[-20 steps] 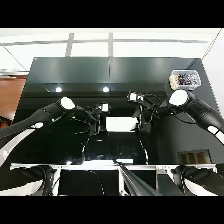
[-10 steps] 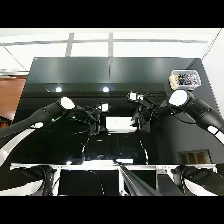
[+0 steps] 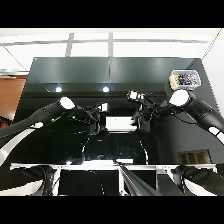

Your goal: Fold the box and place the chain.

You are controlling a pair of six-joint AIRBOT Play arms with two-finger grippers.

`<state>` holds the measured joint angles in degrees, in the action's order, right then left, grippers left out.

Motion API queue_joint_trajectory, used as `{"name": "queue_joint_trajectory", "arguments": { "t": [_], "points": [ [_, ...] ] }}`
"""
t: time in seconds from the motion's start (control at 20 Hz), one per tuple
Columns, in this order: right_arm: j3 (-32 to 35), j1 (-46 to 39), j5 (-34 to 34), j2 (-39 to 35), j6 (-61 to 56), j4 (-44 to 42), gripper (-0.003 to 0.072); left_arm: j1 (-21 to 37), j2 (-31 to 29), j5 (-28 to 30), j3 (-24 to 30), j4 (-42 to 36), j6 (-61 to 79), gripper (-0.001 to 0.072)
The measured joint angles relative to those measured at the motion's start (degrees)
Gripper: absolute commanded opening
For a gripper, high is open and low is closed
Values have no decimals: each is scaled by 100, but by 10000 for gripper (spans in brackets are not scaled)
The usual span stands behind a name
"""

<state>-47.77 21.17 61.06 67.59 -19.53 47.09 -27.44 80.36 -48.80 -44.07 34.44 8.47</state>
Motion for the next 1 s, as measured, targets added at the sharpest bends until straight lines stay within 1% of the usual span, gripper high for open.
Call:
{"name": "queue_joint_trajectory", "arguments": {
  "t": [0.2,0.25,0.45,1.0],
  "points": [
    [0,0,-52,-22,-24,-63,254,0,0,-20,-2,2,0,421],
    [0,0,-101,-24,-39,-87,227,0,0,-24,-2,2,0,421],
    [0,2,-249,-24,-101,-127,227,0,0,-24,0,4,0,421],
    [133,179,-341,-24,-264,-72,227,-2,0,-50,-2,2,15,421]
  ]
}}
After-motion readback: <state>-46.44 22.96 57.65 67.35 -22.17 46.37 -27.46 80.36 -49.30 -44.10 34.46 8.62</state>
